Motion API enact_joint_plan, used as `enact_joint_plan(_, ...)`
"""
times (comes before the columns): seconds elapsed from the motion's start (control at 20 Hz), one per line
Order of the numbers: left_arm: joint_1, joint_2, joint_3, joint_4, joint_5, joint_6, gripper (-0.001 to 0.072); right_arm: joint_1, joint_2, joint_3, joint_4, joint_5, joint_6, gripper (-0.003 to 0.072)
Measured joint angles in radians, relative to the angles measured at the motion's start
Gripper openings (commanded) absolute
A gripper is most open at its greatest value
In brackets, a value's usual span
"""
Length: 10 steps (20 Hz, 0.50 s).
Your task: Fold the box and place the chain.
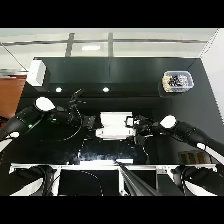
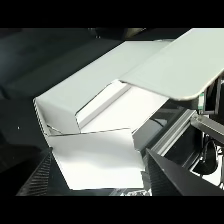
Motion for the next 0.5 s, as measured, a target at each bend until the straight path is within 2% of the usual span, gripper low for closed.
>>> enact_joint_plan(0.5,-0.012,0.001,0.003,-0.017,0.011,0.001,0.0704,0.0,0.0,0.0,0.0,0.0,0.0,0.0132)
